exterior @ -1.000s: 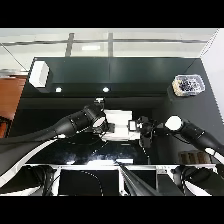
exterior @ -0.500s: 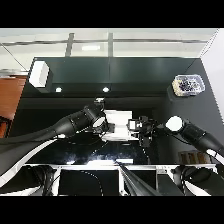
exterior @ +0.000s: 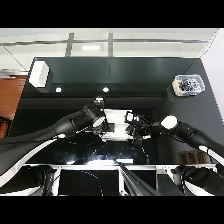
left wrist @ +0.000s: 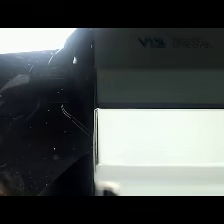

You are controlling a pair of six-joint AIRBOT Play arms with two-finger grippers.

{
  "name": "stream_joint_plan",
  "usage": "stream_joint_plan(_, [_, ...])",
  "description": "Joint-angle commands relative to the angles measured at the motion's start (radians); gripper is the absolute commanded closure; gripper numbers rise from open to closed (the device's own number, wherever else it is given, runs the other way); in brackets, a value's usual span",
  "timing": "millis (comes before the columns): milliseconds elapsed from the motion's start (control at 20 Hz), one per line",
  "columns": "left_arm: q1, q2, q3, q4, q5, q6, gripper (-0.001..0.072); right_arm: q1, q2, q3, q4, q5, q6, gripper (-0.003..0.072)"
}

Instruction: Fold the box and place the chain.

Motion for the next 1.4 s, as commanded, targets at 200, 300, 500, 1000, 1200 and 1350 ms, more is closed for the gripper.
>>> stream_joint_plan(200, [0.0,0.0,0.0,-0.004,0.009,0.0,0.0685,0.006,-0.01,0.0,0.016,-0.01,0.057,0.0311])
stream_joint_plan(300, [0.0,0.0,0.0,-0.004,0.009,0.0,0.0685,0.006,-0.01,0.0,0.012,-0.01,0.061,0.0513])
stream_joint_plan(500, [0.0,0.0,0.0,-0.004,0.01,0.0,0.0684,-0.009,0.011,0.003,-0.031,0.004,0.137,0.0676])
stream_joint_plan(1000, [0.0,0.0,0.0,-0.003,0.01,0.0,0.0684,-0.655,0.22,0.063,-0.368,0.298,1.313,0.0676])
stream_joint_plan(1200, [0.0,0.0,0.0,-0.003,0.011,0.0,0.0684,-0.705,0.128,0.003,-0.377,0.407,1.336,0.0675])
stream_joint_plan(1350, [0.0,0.0,0.0,-0.003,0.012,0.0,0.0684,-0.625,-0.013,-0.002,-0.306,0.492,1.278,0.0676])
